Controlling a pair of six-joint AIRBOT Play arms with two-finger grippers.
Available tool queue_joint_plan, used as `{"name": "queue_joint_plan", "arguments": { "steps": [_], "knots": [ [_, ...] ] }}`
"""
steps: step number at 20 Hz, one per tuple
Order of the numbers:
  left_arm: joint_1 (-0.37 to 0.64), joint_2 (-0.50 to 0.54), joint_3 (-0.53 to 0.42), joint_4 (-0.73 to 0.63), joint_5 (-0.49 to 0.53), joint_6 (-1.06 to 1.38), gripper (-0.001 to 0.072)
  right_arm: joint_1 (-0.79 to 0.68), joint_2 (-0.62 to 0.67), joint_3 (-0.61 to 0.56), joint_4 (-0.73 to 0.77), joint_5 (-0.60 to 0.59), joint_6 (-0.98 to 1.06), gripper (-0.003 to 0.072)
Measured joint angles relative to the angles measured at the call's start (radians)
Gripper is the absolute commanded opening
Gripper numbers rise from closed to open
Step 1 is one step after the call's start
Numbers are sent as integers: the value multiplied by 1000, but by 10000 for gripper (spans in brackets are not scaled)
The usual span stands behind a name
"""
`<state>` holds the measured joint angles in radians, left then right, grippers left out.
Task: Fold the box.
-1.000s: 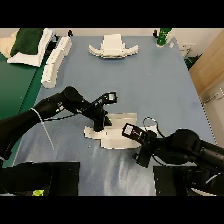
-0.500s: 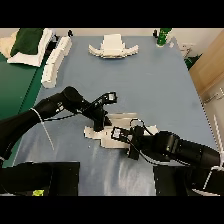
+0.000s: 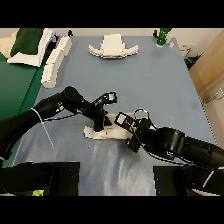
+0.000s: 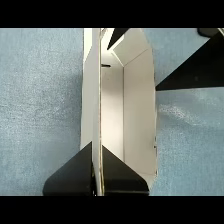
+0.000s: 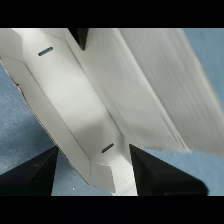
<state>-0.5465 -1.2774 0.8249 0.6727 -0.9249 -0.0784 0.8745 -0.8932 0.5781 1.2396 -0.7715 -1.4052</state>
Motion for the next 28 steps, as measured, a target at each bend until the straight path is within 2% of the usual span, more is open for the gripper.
{"name": "queue_joint_plan", "arguments": {
  "steps": [4,7,10,16,19,22,28],
  "knots": [
    [0,0,0,0,0,0,15,-21,4,4,-25,-30,27,720],
    [0,0,0,0,0,0,15,-94,5,2,34,-26,-70,720],
    [0,0,0,0,0,0,15,-231,5,-11,227,-6,-348,720],
    [0,0,0,0,0,0,15,-531,-32,-23,767,-1,-1156,720],
    [0,0,0,0,0,0,15,-598,-97,-24,925,-16,-1374,720],
    [0,0,0,0,-1,0,15,-621,-136,-24,985,-24,-1463,720],
    [0,0,0,0,0,0,15,-634,-126,-24,990,-44,-1516,720]
  ]
}}
